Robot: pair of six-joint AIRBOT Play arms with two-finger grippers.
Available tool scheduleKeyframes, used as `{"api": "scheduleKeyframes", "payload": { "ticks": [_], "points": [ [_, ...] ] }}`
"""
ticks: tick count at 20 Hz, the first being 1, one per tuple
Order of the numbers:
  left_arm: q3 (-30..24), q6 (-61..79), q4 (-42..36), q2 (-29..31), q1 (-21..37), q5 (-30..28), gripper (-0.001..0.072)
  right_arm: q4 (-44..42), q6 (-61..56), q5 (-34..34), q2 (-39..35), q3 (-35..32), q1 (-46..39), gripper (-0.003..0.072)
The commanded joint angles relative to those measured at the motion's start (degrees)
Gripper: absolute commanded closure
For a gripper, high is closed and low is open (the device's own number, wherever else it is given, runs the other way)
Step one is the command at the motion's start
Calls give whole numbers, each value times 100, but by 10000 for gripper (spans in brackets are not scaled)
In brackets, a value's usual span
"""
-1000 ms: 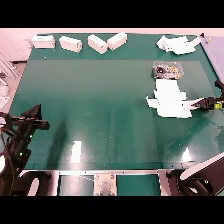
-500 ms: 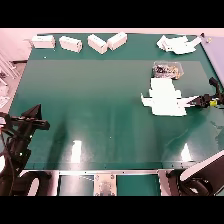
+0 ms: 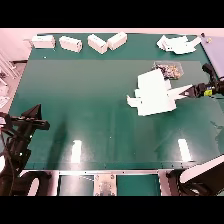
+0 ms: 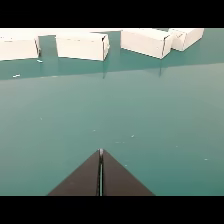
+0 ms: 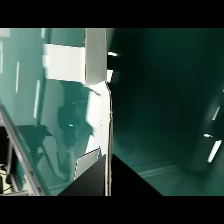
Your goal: Fold the box and place the chain.
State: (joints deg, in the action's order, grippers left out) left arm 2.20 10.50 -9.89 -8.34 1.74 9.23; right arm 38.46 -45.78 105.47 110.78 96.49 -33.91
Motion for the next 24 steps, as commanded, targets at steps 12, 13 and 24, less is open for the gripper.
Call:
{"api": "scheduleKeyframes", "payload": {
  "ticks": [12,13,24],
  "points": [
    [7,0,-2,4,2,48,689,-1722,-627,-1261,-907,-850,1969,688],
    [4,0,0,4,2,94,689,-1725,-623,-1471,-909,-960,2039,688],
    [7,4,0,4,2,76,658,-769,109,-3471,-933,-2295,3289,690]
  ]
}}
